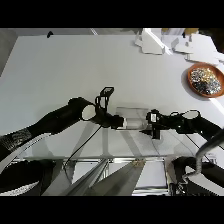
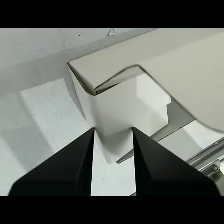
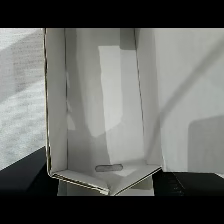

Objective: Fold the box and place the chain.

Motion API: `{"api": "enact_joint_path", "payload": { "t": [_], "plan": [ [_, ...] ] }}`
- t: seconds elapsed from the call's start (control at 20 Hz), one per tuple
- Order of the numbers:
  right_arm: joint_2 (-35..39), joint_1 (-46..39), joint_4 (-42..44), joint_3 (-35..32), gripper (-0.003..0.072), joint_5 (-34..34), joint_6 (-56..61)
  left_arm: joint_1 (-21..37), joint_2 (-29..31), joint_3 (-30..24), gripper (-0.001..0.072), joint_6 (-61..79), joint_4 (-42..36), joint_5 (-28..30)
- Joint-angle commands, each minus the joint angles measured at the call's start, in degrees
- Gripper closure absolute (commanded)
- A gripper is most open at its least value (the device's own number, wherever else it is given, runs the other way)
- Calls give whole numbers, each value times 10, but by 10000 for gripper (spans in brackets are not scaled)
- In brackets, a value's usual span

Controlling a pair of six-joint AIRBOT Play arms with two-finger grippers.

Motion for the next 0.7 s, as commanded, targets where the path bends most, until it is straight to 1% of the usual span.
{"api": "enact_joint_path", "payload": {
  "t": [0.0,0.35,0.55,0.65],
  "plan": [
    [0,0,0,0,256,0,0,-13,-12,21,433,-35,24,-19],
    [0,0,0,0,256,0,0,-32,-68,99,433,-119,87,-106],
    [0,0,0,0,256,0,0,-42,-92,153,434,-168,132,-172],
    [0,0,0,0,256,0,0,-47,-111,180,435,-184,144,-187]
  ]
}}
